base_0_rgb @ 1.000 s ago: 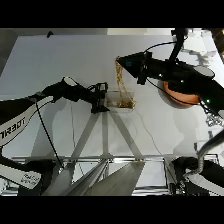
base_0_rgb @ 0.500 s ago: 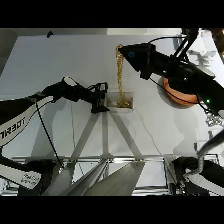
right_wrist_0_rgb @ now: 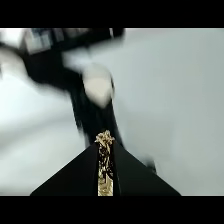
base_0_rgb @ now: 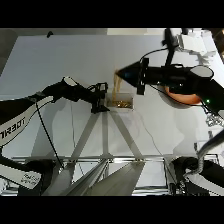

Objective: Fold the box and place the chain.

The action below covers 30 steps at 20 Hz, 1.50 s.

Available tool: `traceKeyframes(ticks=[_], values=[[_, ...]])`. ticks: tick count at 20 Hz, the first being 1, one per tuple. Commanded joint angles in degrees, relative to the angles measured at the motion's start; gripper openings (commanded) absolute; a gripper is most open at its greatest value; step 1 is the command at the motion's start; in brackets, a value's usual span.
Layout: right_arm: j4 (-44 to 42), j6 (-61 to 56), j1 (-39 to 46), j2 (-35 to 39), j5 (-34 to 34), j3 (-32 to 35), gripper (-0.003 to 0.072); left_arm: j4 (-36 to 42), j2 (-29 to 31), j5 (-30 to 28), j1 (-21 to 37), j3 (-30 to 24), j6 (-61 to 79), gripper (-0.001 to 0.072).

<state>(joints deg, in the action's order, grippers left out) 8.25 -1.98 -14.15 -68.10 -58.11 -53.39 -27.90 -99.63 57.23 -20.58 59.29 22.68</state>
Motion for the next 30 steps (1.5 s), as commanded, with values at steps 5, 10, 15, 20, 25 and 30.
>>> traceKeyframes(ticks=[5,10,15,20,25,30], values=[[28.35,-11.8,-1.01,-1.7,2.43,2.03,0.0007,-0.02,0.02,0.02,0.0,0.02,0.0,0.0424],[29.7,-11.8,-6.23,-7.78,4.9,2.03,0.0008,-0.02,0.02,0.0,0.0,0.02,0.0,0.0424],[33.83,-18.82,-7.5,-9.6,2.32,0.09,0.0194,0.0,0.02,0.0,0.0,0.02,0.02,0.0424],[42.07,-31.5,-7.5,-10.69,-11.76,-14.14,0.0194,-0.02,0.02,0.0,0.0,0.02,0.02,0.0424],[38.86,-32.76,-5.03,-14.1,-12.7,-26.12,0.0193,0.0,0.04,0.0,0.0,0.02,0.0,0.0424],[38.53,-37.13,-0.52,-23.1,-11.58,-26.84,0.0196,-0.02,0.02,0.0,0.0,0.02,0.02,0.0424]])
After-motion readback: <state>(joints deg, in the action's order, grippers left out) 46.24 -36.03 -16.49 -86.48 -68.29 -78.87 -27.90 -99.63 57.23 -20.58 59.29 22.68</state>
